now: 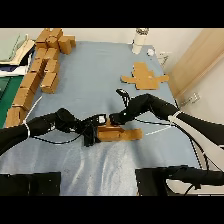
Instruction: Fold the box.
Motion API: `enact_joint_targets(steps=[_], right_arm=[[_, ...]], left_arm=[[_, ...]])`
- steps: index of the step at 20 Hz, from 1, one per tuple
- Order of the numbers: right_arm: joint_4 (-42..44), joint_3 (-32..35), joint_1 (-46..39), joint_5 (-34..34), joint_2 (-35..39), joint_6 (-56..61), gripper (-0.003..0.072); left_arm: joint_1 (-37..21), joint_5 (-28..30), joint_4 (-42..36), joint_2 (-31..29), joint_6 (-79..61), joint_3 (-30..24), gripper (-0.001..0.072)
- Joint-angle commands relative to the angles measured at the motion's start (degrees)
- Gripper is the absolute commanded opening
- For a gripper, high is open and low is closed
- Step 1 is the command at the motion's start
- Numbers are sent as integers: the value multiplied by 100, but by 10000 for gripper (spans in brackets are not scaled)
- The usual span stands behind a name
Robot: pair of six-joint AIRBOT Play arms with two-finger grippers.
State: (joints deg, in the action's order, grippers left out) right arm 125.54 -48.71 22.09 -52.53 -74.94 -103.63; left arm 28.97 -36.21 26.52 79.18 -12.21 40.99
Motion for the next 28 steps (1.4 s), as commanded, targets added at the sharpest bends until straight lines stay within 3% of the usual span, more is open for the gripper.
enact_joint_targets(steps=[1,6,9,10,11,12,13,14,19,26,28], right_arm=[[-345,-208,4,4,367,-144,3],[-1244,24,70,-601,1650,-310,3],[-1259,697,90,-1213,2428,-1513,4],[-1290,949,90,-1401,2621,-2133,66],[-1423,1176,90,-1333,2743,-2592,320],[-1604,1386,90,-1045,2791,-3169,502],[-1729,1532,87,-710,2774,-3711,576],[-1735,1644,87,-310,2717,-4188,594],[-1716,1652,90,243,2131,-4765,593],[-1397,1652,90,616,1954,-5622,563],[-1137,1652,90,573,1954,-5855,329]], left_arm=[[-2,7,2,2,9,2,467],[-2,9,2,0,9,2,466],[-2,7,2,0,7,2,466],[-2,7,2,0,7,2,466],[-2,7,2,0,9,2,467],[-2,7,2,0,7,2,467],[-2,7,2,2,9,2,466],[-2,7,2,0,7,2,466],[-2,7,2,0,7,2,466],[-2,7,2,0,9,2,466],[-2,7,2,0,9,2,466]])
